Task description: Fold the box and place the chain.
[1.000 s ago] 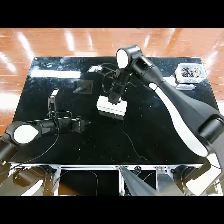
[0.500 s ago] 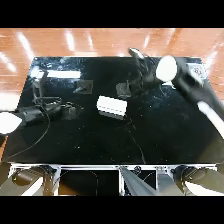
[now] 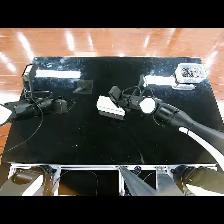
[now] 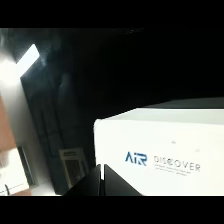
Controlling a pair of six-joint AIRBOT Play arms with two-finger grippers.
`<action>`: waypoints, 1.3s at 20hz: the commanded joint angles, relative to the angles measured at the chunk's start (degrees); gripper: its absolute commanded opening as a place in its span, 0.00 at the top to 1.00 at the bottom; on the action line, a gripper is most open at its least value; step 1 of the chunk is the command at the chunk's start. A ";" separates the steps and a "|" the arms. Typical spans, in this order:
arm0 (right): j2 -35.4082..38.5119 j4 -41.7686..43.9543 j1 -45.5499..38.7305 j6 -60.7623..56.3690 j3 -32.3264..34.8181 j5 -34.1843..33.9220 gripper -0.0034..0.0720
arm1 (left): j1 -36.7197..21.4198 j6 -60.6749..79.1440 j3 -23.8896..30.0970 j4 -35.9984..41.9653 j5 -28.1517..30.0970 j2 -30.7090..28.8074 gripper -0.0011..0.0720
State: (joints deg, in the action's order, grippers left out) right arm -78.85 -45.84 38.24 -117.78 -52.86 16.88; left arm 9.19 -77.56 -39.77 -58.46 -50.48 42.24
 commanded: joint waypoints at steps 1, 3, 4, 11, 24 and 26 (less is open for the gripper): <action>-2.29 0.13 0.46 -1.01 -0.52 -0.02 0.90 | -0.31 0.26 -0.09 0.48 -1.42 0.17 0.32; -3.13 -0.72 0.39 -0.92 -0.52 0.98 0.90 | -0.31 0.26 -0.09 0.48 -1.44 0.17 0.32; -3.30 -0.79 0.39 0.55 -0.59 2.10 0.90 | -0.31 0.26 -0.09 0.50 -1.70 0.17 0.32; -3.37 -3.37 -1.53 3.61 -0.63 8.17 0.90 | -0.28 0.24 0.20 0.72 -2.75 0.22 0.32; -3.41 -4.35 -5.49 10.25 -0.63 14.80 0.90 | -0.28 0.24 0.20 0.90 -3.63 0.22 0.32; -3.41 -4.35 -5.51 10.49 -0.63 16.11 0.90 | -0.28 0.24 0.20 0.90 -3.69 0.22 0.32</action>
